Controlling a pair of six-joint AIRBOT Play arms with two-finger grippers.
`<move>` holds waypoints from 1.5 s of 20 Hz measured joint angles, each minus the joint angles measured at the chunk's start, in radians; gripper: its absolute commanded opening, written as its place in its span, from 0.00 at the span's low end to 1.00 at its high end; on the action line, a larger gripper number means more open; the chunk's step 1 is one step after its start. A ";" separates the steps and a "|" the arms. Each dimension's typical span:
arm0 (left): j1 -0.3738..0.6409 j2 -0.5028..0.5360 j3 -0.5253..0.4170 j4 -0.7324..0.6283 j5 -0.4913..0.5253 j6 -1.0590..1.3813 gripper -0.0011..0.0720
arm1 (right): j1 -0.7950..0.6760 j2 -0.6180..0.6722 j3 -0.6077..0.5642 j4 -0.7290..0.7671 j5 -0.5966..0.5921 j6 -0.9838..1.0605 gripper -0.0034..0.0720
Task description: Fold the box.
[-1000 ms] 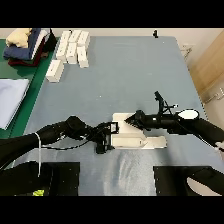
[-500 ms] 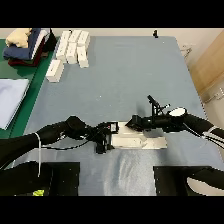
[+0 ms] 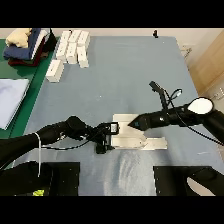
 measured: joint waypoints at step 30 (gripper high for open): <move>0.000 0.000 0.000 -0.001 0.001 -0.001 0.57 | 0.175 0.170 -0.240 -0.554 -0.183 -0.518 0.25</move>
